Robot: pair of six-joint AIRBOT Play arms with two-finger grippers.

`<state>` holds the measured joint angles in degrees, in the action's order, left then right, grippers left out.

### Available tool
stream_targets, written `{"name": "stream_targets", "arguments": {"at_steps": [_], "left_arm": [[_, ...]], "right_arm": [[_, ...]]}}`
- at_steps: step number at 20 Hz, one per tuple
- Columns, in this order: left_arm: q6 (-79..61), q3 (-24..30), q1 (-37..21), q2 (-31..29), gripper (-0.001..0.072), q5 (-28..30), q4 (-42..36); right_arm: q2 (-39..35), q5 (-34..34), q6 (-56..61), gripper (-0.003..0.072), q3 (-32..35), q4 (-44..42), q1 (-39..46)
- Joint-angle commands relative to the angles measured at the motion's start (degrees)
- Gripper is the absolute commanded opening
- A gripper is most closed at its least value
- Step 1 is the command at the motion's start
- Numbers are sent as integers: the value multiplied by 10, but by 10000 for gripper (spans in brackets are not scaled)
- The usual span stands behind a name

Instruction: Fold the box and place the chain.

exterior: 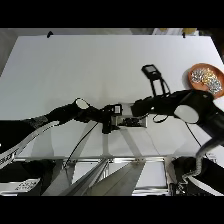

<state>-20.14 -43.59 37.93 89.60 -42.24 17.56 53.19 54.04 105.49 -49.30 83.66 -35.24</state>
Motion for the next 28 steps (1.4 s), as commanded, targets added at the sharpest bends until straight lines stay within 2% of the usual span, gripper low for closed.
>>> {"name": "stream_targets", "arguments": {"at_steps": [1, 6, 11, 12, 13, 14, 21, 28], "left_arm": [[0, 0, 0, 0, 314, 0, 0], [0, 0, 0, 0, 314, 0, 0], [0, 0, 0, 0, 314, 0, 0], [0, 0, 0, 0, 314, 0, 0], [0, 0, 0, 0, 314, 0, 0], [0, 0, 0, 0, 314, 0, 0], [0, 0, 0, 0, 314, 0, 0], [0, 0, 0, 0, 314, 0, 0]], "right_arm": [[-17, 11, -12, 154, -11, 2, 99], [9, 16, -25, 18, -7, 43, 205], [88, 18, -25, 22, 21, 90, 218], [106, 15, -25, 75, 26, 92, 218], [124, 14, -25, 186, 27, 92, 218], [139, 14, -25, 264, 27, 92, 218], [189, -25, -25, 277, 29, 91, 216], [230, -27, -25, 275, 29, 91, 216]]}}
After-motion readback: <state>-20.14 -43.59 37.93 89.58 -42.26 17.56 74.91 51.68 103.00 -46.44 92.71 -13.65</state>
